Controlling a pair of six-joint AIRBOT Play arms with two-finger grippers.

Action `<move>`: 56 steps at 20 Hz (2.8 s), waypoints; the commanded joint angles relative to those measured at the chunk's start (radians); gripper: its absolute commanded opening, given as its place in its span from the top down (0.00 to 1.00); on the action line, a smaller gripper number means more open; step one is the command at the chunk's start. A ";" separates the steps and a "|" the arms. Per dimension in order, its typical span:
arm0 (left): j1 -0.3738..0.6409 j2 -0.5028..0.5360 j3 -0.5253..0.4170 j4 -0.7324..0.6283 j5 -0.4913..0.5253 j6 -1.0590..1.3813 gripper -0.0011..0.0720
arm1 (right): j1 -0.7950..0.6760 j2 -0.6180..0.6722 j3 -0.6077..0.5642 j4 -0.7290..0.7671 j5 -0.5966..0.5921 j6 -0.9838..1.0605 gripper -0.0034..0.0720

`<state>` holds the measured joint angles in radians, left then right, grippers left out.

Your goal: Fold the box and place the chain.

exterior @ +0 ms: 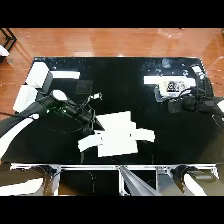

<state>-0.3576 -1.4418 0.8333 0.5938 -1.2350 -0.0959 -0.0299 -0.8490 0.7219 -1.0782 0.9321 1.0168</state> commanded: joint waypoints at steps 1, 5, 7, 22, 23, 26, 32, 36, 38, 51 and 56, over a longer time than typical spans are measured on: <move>-0.094 0.099 -0.001 0.173 0.148 0.068 0.97 | -0.006 0.000 0.013 -0.016 -0.010 -0.051 0.02; -0.130 0.180 -0.125 0.055 0.261 0.134 0.97 | 0.024 0.000 -0.018 -0.032 0.215 -0.405 0.02; -0.135 0.209 -0.206 -0.013 0.328 0.203 0.97 | 0.059 0.000 -0.043 -0.017 0.261 -0.420 0.02; -0.138 0.173 -0.250 -0.030 0.572 0.351 0.96 | 0.435 -0.002 -0.240 0.011 0.068 -0.659 0.02; -0.138 0.167 -0.249 -0.030 0.568 0.355 0.96 | 0.448 -0.002 -0.257 0.011 0.042 -0.659 0.02; -0.138 0.146 -0.242 -0.021 0.531 0.358 0.96 | 0.477 -0.002 -0.312 0.012 -0.019 -0.663 0.02; -0.138 0.144 -0.238 -0.023 0.523 0.358 0.96 | 0.573 -0.024 -0.344 0.042 -0.169 -0.673 0.03; -0.138 0.144 -0.238 -0.023 0.520 0.358 0.96 | 0.631 -0.075 -0.344 0.089 -0.238 -0.727 0.03; -0.138 0.144 -0.238 -0.023 0.519 0.358 0.96 | 0.658 -0.089 -0.344 0.116 -0.267 -0.746 0.03; -0.138 0.144 -0.238 -0.027 0.519 0.357 0.96 | 0.684 -0.089 -0.282 0.030 -0.261 -0.574 0.03; -0.138 0.144 -0.238 -0.028 0.519 0.357 0.96 | 0.684 -0.089 -0.280 0.117 -0.187 -0.560 0.03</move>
<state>-0.4953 -1.2976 0.5949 0.5674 -0.7170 0.2611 0.6537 -0.9371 0.4389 -1.0000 0.7002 0.4313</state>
